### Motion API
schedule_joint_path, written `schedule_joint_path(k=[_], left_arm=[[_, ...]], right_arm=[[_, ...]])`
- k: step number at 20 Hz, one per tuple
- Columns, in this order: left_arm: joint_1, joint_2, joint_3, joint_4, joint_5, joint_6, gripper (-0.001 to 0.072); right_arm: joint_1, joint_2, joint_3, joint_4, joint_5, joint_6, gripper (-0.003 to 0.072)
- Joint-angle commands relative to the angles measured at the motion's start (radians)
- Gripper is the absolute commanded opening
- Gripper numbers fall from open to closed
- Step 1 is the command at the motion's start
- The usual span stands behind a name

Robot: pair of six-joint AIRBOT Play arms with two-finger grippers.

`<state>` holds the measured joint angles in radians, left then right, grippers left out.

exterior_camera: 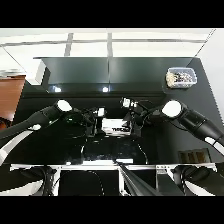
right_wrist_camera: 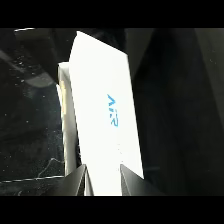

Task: Fold the box and place the chain.

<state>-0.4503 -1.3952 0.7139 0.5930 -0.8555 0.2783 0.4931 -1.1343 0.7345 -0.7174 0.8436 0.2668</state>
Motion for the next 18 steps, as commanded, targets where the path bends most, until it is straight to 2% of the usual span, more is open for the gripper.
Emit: schedule_joint_path(k=[1, 14, 15, 16, 18], left_arm=[[0.0, -0.001, 0.0, 0.001, -0.005, 0.002, 0.0485], [0.0, -0.001, 0.0, 0.001, -0.005, 0.002, 0.0485], [0.0, -0.001, 0.0, 0.001, -0.005, 0.002, 0.0485], [0.0, -0.001, 0.0, 0.001, -0.005, 0.002, 0.0485], [0.0, -0.001, 0.0, 0.001, -0.005, 0.002, 0.0485]], right_arm=[[0.002, -0.001, -0.002, -0.005, 0.009, 0.013, 0.0238], [0.002, -0.011, -0.019, -0.005, 0.019, 0.014, 0.0239], [0.002, -0.011, -0.019, -0.005, 0.02, 0.014, 0.0269], [0.002, -0.011, -0.019, -0.006, 0.019, 0.018, 0.0376], [0.002, -0.012, -0.019, -0.006, 0.019, 0.032, 0.0376]])
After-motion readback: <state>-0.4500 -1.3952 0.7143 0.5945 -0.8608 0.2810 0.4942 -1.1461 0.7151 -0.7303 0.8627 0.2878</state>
